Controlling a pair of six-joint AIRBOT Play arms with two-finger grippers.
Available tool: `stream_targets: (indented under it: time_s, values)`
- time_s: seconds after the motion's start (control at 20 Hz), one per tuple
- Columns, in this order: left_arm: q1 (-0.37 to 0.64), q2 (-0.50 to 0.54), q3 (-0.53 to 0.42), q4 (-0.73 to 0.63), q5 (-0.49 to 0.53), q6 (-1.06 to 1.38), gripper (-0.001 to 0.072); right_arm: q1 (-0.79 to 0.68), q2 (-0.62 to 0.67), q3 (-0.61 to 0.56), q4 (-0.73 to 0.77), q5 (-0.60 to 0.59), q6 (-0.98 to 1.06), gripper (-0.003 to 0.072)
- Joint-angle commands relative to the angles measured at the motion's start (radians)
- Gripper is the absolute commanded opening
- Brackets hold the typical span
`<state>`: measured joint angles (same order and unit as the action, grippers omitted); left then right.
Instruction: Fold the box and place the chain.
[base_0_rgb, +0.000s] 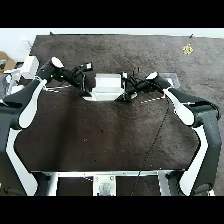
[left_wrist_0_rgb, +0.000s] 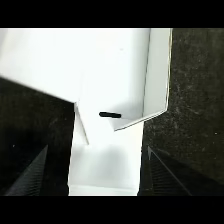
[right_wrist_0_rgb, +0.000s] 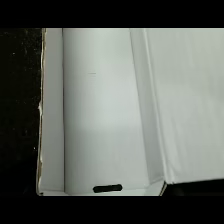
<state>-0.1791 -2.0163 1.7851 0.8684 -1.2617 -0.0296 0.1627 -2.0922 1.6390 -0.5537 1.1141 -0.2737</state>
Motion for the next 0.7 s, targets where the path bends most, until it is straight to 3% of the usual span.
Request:
stream_targets:
  time_s: [0.0,0.25,0.35,0.45,0.55,0.65]
  values:
    - [-0.026,-0.001,-0.019,0.036,0.056,0.069,0.0694,0.000,0.000,0.000,0.000,0.000,0.001,0.0440]
    - [-0.046,-0.001,-0.021,0.039,0.047,0.079,0.0694,0.000,0.000,0.000,0.000,0.000,0.001,0.0440]
    - [-0.045,-0.001,-0.021,0.043,0.046,0.057,0.0593,0.000,0.000,0.000,0.000,0.000,0.001,0.0440]
    - [-0.046,-0.001,-0.021,0.045,0.047,0.057,0.0591,0.000,0.000,0.000,0.000,0.000,0.001,0.0440]
    - [-0.046,-0.001,-0.021,0.045,0.047,0.056,0.0459,0.000,0.000,0.000,0.000,0.000,0.001,0.0440]
    - [-0.046,-0.001,-0.021,0.044,0.047,0.055,0.0461,0.000,0.000,0.000,0.000,0.000,0.001,0.0440]
